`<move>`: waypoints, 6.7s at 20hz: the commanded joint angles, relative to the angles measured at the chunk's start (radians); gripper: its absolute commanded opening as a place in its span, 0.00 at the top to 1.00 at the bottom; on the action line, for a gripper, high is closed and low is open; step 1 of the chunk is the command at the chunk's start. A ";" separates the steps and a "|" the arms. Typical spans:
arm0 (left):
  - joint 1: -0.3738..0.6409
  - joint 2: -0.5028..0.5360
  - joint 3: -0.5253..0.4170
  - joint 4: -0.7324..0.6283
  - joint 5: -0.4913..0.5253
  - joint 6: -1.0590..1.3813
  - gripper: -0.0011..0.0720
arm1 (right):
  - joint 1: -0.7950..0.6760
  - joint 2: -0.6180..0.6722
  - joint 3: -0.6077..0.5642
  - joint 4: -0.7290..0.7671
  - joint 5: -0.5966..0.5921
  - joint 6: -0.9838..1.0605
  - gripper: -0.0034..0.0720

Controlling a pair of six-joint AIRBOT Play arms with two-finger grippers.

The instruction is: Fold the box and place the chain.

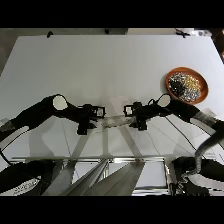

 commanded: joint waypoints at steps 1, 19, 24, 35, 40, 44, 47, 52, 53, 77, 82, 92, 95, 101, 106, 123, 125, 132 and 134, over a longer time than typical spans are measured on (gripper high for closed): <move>-0.015 0.001 -0.005 -0.001 0.047 0.003 0.59 | 0.001 0.000 0.001 0.000 0.000 0.000 0.56; -0.046 -0.013 -0.005 -0.069 0.029 0.051 0.62 | 0.001 0.000 0.001 0.000 0.000 0.000 0.56; -0.061 -0.046 -0.005 -0.082 0.115 0.077 0.80 | 0.001 0.000 0.001 0.000 0.000 0.000 0.56; -0.063 -0.046 -0.005 -0.234 0.118 0.077 0.77 | 0.001 0.000 0.001 0.001 0.000 0.000 0.56; -0.095 -0.069 -0.005 -0.265 0.118 0.056 0.54 | 0.001 0.000 0.001 0.000 0.000 0.000 0.56; -0.105 -0.080 -0.005 -0.264 0.119 0.043 0.51 | 0.001 0.000 0.001 0.000 0.000 0.000 0.56; -0.105 -0.068 -0.005 -0.264 0.120 0.037 0.57 | 0.001 0.000 0.001 0.000 0.000 0.000 0.56; -0.055 0.092 -0.005 -0.191 0.114 -0.201 0.91 | 0.001 0.000 0.001 0.000 0.000 0.000 0.56; -0.037 0.134 -0.005 -0.144 0.106 -0.303 0.93 | 0.001 0.000 0.001 0.001 0.000 0.000 0.56; 0.137 0.106 -0.148 0.003 -0.024 -1.399 0.98 | 0.001 0.000 0.001 0.001 0.000 0.000 0.56; 0.131 0.094 -0.147 -0.005 0.003 -1.420 0.98 | 0.001 0.000 0.001 0.000 0.000 0.000 0.56; 0.073 0.045 -0.147 -0.070 0.082 -1.413 0.98 | 0.001 0.000 0.001 0.000 0.000 0.000 0.56; 0.074 0.066 -0.147 -0.090 0.080 -1.385 0.98 | 0.001 0.000 0.001 0.000 0.000 0.000 0.56; 0.078 0.126 -0.147 -0.121 0.079 -1.363 0.98 | 0.001 0.000 0.001 0.000 0.000 0.000 0.56; 0.076 0.127 -0.147 -0.186 0.077 -1.322 0.98 | 0.001 0.000 0.001 0.000 0.000 0.000 0.56; 0.053 0.207 -0.147 -0.207 0.067 -1.281 0.60 | 0.001 0.000 0.001 0.000 0.000 0.000 0.56; 0.054 0.219 -0.147 -0.183 0.055 -1.284 0.61 | 0.001 0.000 0.001 0.000 0.000 0.000 0.56; 0.129 0.281 -0.149 0.076 -0.059 -1.483 0.72 | 0.001 0.000 0.001 0.000 0.000 0.000 0.56; 0.134 0.273 -0.161 0.075 -0.056 -1.484 0.82 | 0.001 0.000 0.001 0.000 0.000 0.000 0.56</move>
